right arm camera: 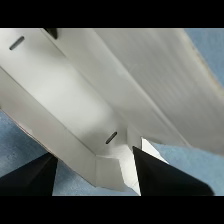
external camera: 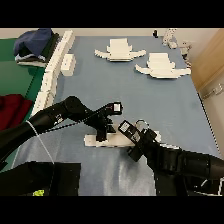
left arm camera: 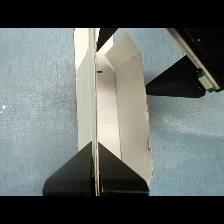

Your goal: Fold the box.

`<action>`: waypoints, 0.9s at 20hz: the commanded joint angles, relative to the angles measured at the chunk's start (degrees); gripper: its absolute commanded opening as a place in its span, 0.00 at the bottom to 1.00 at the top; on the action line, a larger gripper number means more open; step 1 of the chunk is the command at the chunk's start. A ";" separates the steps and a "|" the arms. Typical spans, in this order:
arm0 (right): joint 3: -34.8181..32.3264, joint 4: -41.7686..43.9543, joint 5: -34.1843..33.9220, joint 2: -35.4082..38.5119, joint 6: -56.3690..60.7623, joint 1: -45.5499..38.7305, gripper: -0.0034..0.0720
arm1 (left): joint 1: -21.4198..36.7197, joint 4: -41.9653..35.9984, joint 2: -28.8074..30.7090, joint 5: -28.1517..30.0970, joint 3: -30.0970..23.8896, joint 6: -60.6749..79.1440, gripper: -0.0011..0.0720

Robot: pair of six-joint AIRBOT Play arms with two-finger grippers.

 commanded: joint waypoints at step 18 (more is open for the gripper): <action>2.47 32.37 1.95 1.77 -63.01 -24.98 1.00 | -0.02 0.00 0.00 0.00 -0.02 0.00 0.03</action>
